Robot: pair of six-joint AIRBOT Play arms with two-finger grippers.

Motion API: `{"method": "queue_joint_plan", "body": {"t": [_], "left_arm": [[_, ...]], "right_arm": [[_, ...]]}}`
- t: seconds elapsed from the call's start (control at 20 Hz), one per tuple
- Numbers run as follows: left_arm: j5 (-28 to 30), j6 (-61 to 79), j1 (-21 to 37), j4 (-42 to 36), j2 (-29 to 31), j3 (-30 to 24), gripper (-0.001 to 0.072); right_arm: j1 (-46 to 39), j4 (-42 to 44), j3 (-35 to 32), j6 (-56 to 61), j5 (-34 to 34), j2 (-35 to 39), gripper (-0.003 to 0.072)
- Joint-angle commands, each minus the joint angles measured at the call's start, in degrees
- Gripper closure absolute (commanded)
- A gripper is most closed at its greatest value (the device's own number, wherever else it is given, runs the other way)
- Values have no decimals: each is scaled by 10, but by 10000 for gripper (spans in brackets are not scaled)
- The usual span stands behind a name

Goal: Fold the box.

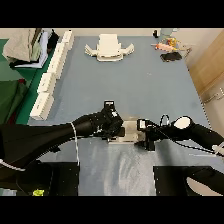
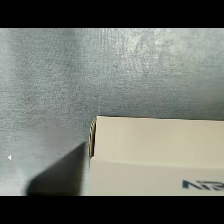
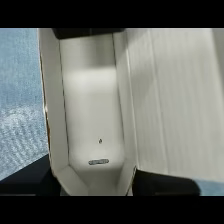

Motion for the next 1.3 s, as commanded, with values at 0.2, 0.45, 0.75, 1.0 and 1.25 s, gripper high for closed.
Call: {"method": "queue_joint_plan", "body": {"t": [0.2,0.45,0.75,1.0,1.25], "left_arm": [[-82,8,0,0,5,27,101],[-190,80,0,2,10,128,101],[-318,180,0,8,10,184,102],[-317,228,7,63,15,180,102],[-205,349,87,44,169,38,103]], "right_arm": [[0,0,0,0,0,0,218],[0,0,0,0,0,0,218],[0,0,0,0,0,0,217],[0,0,0,0,0,0,218],[0,0,0,0,0,0,218]]}}
